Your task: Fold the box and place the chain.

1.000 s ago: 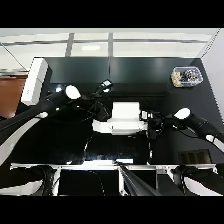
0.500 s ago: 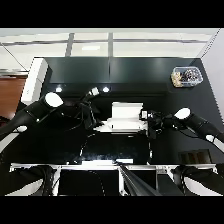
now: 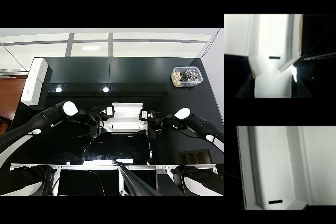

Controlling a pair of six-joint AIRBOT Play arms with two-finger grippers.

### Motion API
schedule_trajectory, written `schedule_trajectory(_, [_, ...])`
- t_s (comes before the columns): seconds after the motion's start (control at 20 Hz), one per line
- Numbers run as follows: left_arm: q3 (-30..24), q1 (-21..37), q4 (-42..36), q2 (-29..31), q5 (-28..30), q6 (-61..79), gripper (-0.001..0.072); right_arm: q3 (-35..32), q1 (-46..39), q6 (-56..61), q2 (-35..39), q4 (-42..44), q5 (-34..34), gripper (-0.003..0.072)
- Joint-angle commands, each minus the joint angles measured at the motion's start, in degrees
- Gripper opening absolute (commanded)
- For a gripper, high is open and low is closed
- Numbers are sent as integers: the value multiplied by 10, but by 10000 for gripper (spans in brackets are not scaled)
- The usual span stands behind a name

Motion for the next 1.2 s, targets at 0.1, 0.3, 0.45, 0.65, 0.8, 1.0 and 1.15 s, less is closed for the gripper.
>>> schedule_trajectory(0.1, [0, -13, -27, -4, 10, 7, 421, 0, 0, 0, 0, 0, 0, 182])
schedule_trajectory(0.3, [0, -17, -40, -5, 10, 7, 279, 0, 0, 0, 0, 0, 0, 183])
schedule_trajectory(0.45, [0, -22, -61, -11, 23, 7, 274, 0, 0, 0, 0, 0, 0, 183])
schedule_trajectory(0.65, [0, -28, -110, -31, 57, 8, 274, 0, 0, 0, 0, 0, 0, 182])
schedule_trajectory(0.8, [0, -29, -147, -49, 58, 8, 274, 0, 0, 0, 0, 0, 0, 183])
schedule_trajectory(1.0, [0, -29, -146, -52, 58, 8, 244, 0, 0, 0, 0, 0, 0, 183])
schedule_trajectory(1.15, [0, -29, -146, -52, 58, 8, 216, 0, 0, 0, 0, 0, 0, 183])
